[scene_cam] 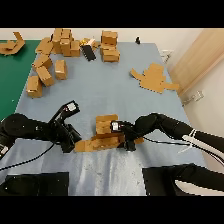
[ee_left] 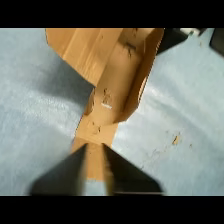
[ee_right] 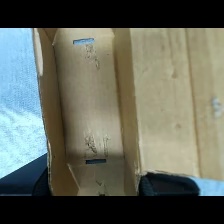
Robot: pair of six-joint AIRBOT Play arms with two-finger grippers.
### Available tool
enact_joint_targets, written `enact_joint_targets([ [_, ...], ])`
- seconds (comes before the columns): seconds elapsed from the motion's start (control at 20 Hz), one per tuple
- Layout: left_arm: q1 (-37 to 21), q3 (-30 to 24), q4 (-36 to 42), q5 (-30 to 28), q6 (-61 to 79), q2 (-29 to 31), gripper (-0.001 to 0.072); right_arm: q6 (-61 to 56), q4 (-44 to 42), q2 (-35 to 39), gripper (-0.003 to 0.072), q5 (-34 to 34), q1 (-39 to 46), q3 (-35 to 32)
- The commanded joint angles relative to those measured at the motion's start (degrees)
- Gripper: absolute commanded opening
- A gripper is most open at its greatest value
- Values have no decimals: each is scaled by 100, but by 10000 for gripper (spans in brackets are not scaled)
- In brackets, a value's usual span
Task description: Fold the box.
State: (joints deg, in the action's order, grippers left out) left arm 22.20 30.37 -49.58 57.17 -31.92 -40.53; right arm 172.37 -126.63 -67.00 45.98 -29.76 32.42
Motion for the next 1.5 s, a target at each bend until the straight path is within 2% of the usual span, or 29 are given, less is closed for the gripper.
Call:
enact_joint_targets([
  [0.0, 337, -105, -566, -33, 275, -131, 695, -2, -2, 4, 582, -2, 2, 0],
  [0.15, 885, -103, -509, -428, 800, -542, 695, -2, -2, 4, 582, -2, 2, 0],
  [0.3, 1635, -103, -509, -1303, 1095, -1071, 695, -2, -2, 4, 582, -2, 2, 0],
  [0.4, 1969, -103, -507, -1659, 1093, -1410, 696, -2, -2, 4, 582, -2, 2, 0],
  [0.5, 2208, -103, -509, -1923, 1086, -1696, 695, -2, -2, 4, 582, -2, 2, 0],
  [0.65, 2238, -87, -511, -2229, 708, -1860, 695, -2, -2, 4, 582, -2, 2, 0],
  [0.9, 2236, -72, -522, -2253, 638, -1858, 685, -2, -2, 4, 582, -2, 2, 0],
  [1.25, 2236, 2, -1226, -1797, 55, -1827, 686, -2, -2, 4, 582, -2, 2, 0],
  [1.45, 2225, 94, -1305, -1801, -70, -1591, 686, -2, -2, 4, 582, -2, 2, 0],
])
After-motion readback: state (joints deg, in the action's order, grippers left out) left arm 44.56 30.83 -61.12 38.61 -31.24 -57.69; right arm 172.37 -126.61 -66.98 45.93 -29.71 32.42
